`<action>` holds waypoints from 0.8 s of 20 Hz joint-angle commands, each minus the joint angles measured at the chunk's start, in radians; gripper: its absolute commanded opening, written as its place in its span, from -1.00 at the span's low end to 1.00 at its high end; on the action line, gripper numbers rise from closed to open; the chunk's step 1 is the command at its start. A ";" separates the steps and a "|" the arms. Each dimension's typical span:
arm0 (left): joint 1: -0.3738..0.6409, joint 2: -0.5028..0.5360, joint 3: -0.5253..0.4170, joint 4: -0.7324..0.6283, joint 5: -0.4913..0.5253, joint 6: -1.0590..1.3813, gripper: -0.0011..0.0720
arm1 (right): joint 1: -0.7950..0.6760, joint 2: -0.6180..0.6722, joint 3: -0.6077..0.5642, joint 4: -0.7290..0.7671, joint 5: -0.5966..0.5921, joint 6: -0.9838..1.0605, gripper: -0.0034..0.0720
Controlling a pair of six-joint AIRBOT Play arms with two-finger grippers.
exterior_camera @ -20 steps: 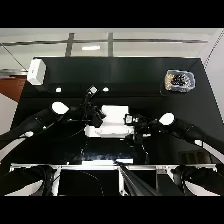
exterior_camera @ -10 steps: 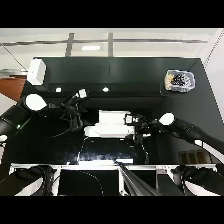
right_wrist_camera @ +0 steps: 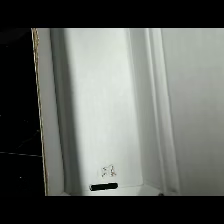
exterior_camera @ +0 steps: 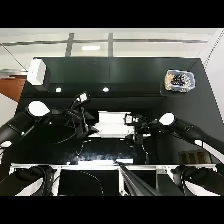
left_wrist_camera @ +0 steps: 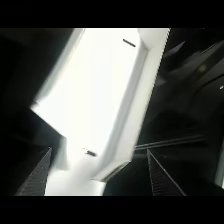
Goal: Fold the box and place the chain.
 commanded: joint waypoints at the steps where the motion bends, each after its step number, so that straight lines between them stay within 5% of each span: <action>1: -0.001 0.000 -0.085 -0.097 0.060 0.048 0.97 | 0.001 -0.001 -0.001 0.000 0.000 0.000 0.20; 11: 0.001 0.000 -0.096 0.139 0.090 -0.036 0.92 | 0.001 -0.001 -0.001 0.000 0.000 0.000 0.19; 16: -0.011 -0.001 -0.096 0.147 0.177 0.047 0.94 | 0.001 -0.001 -0.001 0.000 0.000 0.000 0.20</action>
